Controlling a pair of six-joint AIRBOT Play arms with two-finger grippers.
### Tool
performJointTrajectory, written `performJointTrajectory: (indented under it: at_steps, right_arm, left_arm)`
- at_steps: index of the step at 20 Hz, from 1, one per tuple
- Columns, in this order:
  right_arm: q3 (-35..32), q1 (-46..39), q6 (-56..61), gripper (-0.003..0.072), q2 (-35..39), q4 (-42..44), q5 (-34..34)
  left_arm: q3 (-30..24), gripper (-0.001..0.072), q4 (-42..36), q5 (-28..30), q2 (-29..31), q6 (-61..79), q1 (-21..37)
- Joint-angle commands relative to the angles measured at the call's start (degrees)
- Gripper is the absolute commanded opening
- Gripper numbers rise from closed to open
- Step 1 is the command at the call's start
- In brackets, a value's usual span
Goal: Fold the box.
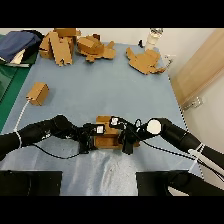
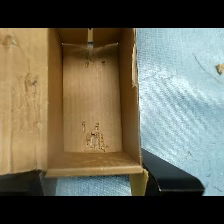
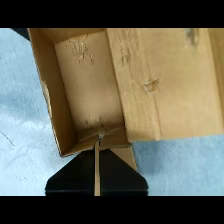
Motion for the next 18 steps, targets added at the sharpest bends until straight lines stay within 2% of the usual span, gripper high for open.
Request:
performJointTrajectory:
  at_steps: [1,4,5,6,9,11,13,15,18]
  right_arm:
    - [-0.02,0.07,-0.42,0.0043,-0.04,2.86,-1.55]
    - [-0.02,0.07,-0.39,0.0062,-0.04,3.39,-1.4]
    - [-0.02,0.07,-0.39,0.0165,-0.09,4.13,-1.31]
    - [-0.02,0.07,-0.39,0.0187,-0.33,4.98,-0.94]
    - [-0.02,0.07,-0.39,0.0188,-1.49,6.95,-0.13]
    - [-0.02,0.07,-0.42,0.0388,-1.66,7.43,-0.24]
    - [-0.02,0.07,-0.39,0.0389,-1.7,7.34,-0.22]
    - [-0.02,0.07,-0.42,0.0466,-1.84,7.26,-0.24]
    - [-0.02,0.07,-0.42,0.0466,-1.84,7.15,-0.22]
  left_arm:
    - [0.0,0.0175,0.0,-0.02,-0.04,0.02,0.02]
    - [0.0,0.0175,0.0,-0.02,-0.04,0.02,0.02]
    - [0.0,0.0175,0.0,-0.02,-0.04,0.02,0.02]
    - [0.0,0.0175,0.0,-0.02,-0.04,0.04,0.02]
    - [0.0,0.0175,0.0,0.0,-0.04,0.04,0.02]
    - [0.0,0.0175,0.0,0.0,-0.04,0.04,0.02]
    - [0.0,0.0175,0.0,0.0,-0.04,0.04,0.0]
    - [0.0,0.0175,0.0,0.0,-0.04,0.04,0.02]
    - [0.0,0.0175,0.0,0.0,-0.04,0.04,0.02]
